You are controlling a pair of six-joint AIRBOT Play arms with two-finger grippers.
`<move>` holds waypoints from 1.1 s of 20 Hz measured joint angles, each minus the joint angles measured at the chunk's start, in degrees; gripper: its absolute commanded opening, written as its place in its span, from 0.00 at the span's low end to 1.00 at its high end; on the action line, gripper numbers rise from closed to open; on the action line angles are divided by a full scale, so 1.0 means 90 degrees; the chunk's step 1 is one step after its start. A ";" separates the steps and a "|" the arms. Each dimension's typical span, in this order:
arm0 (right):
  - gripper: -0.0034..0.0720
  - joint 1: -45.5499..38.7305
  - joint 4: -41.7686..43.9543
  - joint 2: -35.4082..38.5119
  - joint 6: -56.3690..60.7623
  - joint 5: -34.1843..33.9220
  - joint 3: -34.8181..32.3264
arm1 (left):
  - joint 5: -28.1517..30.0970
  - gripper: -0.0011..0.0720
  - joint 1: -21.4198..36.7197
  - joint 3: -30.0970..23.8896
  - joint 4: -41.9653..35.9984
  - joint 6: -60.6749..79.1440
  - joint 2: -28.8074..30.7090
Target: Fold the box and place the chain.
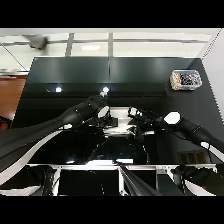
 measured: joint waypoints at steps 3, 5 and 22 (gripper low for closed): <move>0.21 0.0000 -0.0007 -0.0005 0.0148 -0.0053 0.0000 | 0.0005 0.06 0.0000 0.0000 -0.0044 0.0002 0.0000; 0.06 -0.0005 -0.0032 0.0017 0.0243 -0.0039 0.0000 | 0.0010 0.06 0.0000 0.0000 -0.0080 0.0005 0.0000; 0.06 -0.4731 -0.1795 0.1200 0.7142 0.1707 -0.0627 | 0.0063 0.06 -0.0005 0.0000 -0.0112 0.0015 -0.0002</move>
